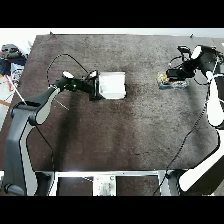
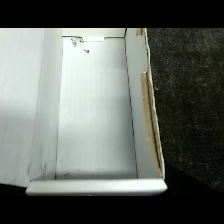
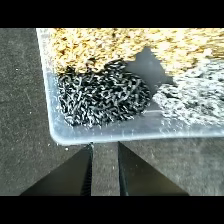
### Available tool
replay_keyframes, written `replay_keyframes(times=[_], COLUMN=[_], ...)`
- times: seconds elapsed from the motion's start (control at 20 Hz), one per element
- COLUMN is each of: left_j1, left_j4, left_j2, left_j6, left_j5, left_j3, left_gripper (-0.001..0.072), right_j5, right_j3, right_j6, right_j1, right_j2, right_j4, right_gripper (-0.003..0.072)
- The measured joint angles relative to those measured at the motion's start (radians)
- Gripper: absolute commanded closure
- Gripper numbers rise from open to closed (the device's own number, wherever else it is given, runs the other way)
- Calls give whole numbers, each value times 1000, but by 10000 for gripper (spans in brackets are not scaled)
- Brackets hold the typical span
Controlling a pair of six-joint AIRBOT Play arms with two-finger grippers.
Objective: Fold the box and place the chain.
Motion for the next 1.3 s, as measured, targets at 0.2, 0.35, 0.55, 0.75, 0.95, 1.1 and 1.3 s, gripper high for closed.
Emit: replay_keyframes(times=[0.2,0.35,0.55,0.75,0.95,1.1,1.3], left_j1=[0,0,0,0,0,0,0], left_j4=[0,0,0,0,0,0,0], left_j2=[0,0,0,0,0,0,0], left_j6=[0,1,1,2,2,2,2], left_j5=[0,0,0,0,0,0,0], left_j3=[0,0,0,0,0,0,0], left_gripper=[241,241,240,240,241,241,240], right_j5=[-13,-32,-47,-53,-57,-60,-31], right_j3=[-1,-2,-1,-2,-2,0,34], right_j6=[-16,-21,-23,-23,-24,-24,-21], right_j1=[-4,-6,-6,-6,-6,-6,-5], right_j2=[-43,-56,-63,-66,-79,-85,-89], right_j4=[37,50,67,74,74,70,62], right_gripper=[511,510,510,512,635,671,671])
